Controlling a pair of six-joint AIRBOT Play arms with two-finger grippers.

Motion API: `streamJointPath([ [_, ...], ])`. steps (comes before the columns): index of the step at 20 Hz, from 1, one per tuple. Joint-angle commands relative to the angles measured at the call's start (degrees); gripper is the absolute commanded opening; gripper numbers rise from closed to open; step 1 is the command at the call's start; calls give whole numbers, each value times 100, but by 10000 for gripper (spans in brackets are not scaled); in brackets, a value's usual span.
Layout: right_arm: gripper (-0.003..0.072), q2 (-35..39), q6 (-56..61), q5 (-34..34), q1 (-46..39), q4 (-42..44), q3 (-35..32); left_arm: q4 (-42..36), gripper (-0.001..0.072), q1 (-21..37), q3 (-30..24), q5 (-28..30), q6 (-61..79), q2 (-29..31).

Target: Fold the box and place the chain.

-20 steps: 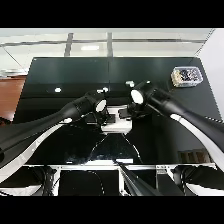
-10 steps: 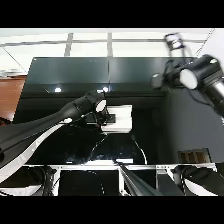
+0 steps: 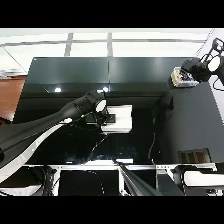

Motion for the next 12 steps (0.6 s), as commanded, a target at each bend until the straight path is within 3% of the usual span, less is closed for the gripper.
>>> streamJointPath([
  [1, 720, -922, 240, 439, -398, 861, 817, 2, 30, 2, 4, 9, 0, -2],
  [2, 604, -1163, 238, 719, -393, 863, 1143, 2, 30, 2, 4, 9, 0, -2],
  [6, 603, -1821, 590, 1423, -315, 844, 2142, 2, 30, 2, 4, 15, 0, -2],
  [12, 603, -2037, 1543, 1497, -376, 929, 2218, 2, 30, 2, 4, 7, 0, -2],
])
